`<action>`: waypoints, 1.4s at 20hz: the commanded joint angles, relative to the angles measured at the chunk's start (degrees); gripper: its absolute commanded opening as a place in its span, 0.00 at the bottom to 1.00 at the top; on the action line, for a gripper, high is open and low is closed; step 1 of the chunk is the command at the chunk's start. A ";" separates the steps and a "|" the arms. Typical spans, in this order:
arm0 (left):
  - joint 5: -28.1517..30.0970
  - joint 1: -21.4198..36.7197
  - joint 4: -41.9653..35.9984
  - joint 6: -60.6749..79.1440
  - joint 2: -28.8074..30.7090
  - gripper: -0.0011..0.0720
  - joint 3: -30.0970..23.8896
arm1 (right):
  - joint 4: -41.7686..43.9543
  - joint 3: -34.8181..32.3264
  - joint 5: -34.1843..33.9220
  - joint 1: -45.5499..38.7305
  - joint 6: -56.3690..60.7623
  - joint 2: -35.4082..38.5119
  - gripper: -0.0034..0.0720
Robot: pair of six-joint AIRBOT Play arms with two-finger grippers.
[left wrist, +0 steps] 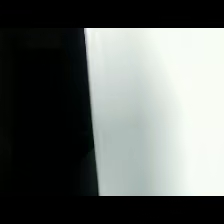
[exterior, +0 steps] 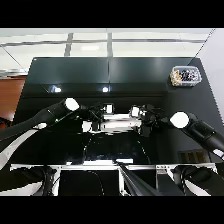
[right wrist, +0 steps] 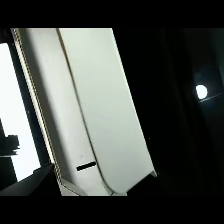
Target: Fold the box and place the chain.
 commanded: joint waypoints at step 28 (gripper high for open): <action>-2.71 0.02 0.00 -0.04 -0.04 0.05 -0.02 | 15.08 0.02 5.86 -5.07 -24.98 -15.54 0.99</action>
